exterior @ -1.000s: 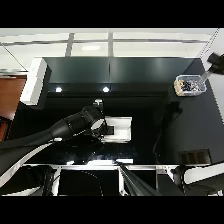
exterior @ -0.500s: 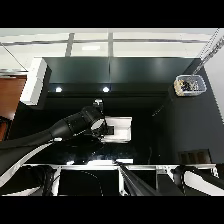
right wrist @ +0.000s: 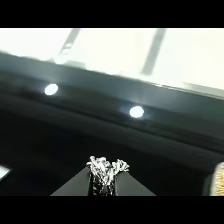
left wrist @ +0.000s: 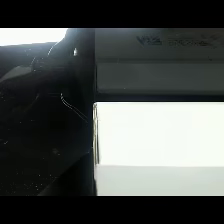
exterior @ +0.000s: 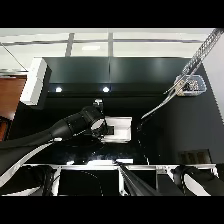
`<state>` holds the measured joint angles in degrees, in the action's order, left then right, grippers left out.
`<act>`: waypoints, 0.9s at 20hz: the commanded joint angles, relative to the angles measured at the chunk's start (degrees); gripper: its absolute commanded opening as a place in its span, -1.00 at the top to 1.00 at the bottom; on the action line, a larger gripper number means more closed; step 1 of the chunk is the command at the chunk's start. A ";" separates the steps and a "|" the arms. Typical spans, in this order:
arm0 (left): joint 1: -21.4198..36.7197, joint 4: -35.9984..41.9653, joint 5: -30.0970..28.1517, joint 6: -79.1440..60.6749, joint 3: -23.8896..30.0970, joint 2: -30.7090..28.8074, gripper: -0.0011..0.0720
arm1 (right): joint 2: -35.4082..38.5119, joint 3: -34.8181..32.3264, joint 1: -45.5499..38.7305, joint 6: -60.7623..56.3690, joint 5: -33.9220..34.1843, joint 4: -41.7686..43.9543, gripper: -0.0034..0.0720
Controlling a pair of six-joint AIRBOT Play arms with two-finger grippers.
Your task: Fold the box and place the chain.
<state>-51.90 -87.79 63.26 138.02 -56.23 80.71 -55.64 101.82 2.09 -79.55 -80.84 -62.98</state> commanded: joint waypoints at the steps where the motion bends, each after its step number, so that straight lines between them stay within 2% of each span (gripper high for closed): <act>1: -0.02 -0.02 0.02 0.00 -0.04 0.02 0.90 | 2.51 -1.14 5.27 0.28 -3.52 3.43 0.90; 7: -0.02 -0.04 0.00 0.00 -0.04 0.02 0.90 | 2.49 -1.16 10.43 0.15 -9.31 12.48 0.90; 11: -0.02 -0.02 0.02 0.00 -0.04 0.02 0.90 | 2.49 -1.14 12.17 -1.09 -11.69 13.49 0.90; 18: -0.02 -0.02 0.02 0.00 -0.04 0.02 0.90 | 2.47 -1.14 13.75 -1.22 -11.34 14.64 0.90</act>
<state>-51.90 -87.81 63.29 138.02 -56.23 80.71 -53.19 100.68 15.22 -80.66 -92.07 -49.60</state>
